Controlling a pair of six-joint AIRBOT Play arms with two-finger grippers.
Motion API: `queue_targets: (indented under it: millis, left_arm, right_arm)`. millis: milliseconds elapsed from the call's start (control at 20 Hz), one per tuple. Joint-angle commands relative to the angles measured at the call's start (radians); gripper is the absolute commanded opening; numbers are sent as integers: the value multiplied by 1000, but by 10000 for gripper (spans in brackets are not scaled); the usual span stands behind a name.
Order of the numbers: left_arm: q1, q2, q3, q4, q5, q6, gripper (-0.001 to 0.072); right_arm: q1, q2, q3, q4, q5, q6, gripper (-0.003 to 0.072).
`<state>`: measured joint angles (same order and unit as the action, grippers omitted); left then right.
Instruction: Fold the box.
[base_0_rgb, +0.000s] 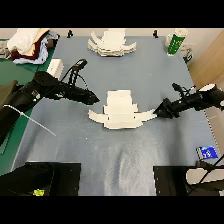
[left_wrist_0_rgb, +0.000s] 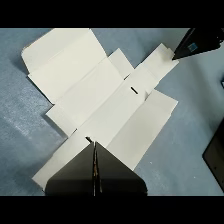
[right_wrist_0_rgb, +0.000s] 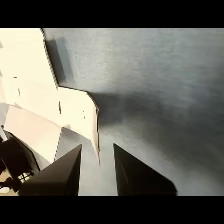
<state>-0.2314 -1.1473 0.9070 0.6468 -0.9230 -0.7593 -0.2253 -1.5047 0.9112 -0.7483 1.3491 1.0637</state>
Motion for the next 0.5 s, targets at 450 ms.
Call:
queue_targets:
  millis: [450]
  left_arm:
    - [0,0,0,-71,-24,-1,15]
  right_arm:
    - [115,-108,44,169,-15,-77,197]
